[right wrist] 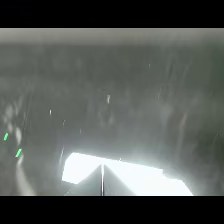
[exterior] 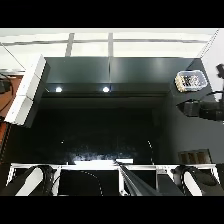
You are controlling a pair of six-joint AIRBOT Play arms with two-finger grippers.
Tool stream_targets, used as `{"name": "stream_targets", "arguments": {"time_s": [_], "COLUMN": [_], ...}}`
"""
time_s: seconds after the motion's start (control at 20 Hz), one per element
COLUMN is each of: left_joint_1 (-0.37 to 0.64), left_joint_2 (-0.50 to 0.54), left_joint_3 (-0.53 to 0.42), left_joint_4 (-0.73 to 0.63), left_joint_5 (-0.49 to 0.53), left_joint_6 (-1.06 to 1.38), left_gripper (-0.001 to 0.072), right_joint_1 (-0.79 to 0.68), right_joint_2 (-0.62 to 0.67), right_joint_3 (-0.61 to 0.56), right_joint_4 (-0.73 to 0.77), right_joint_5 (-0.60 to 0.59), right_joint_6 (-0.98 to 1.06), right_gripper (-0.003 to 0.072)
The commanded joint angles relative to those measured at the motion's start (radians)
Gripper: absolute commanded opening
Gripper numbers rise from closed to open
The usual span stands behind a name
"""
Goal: Fold the box and place the chain.
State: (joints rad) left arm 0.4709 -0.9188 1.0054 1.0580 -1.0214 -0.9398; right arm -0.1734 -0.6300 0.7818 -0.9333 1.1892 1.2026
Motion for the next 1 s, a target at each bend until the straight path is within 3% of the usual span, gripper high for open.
{"name": "stream_targets", "arguments": {"time_s": [0.0,0.2,0.35,0.5,0.95], "left_joint_1": [-0.172,-0.394,-0.463,-0.463,-0.463], "left_joint_2": [0.161,0.373,0.438,0.432,0.432], "left_joint_3": [-0.103,-0.396,-0.555,-0.591,-0.591], "left_joint_4": [-0.125,-0.122,-0.119,-0.101,-0.101], "left_joint_5": [0.020,0.285,0.402,0.425,0.438], "left_joint_6": [-0.033,-0.034,-0.034,-0.034,-0.034], "left_gripper": [0.0021,0.0021,0.0022,0.0025,0.0025], "right_joint_1": [0.001,0.001,0.001,0.001,0.001], "right_joint_2": [0.124,0.135,0.132,0.128,0.128], "right_joint_3": [0.002,-0.050,-0.164,-0.231,-0.231], "right_joint_4": [-0.036,-0.034,-0.018,-0.021,-0.017], "right_joint_5": [-0.116,-0.303,-0.471,-0.513,-0.483], "right_joint_6": [-0.180,-0.209,-0.209,-0.208,-0.208], "right_gripper": [0.0003,0.0003,0.0002,0.0001,0.0001]}}
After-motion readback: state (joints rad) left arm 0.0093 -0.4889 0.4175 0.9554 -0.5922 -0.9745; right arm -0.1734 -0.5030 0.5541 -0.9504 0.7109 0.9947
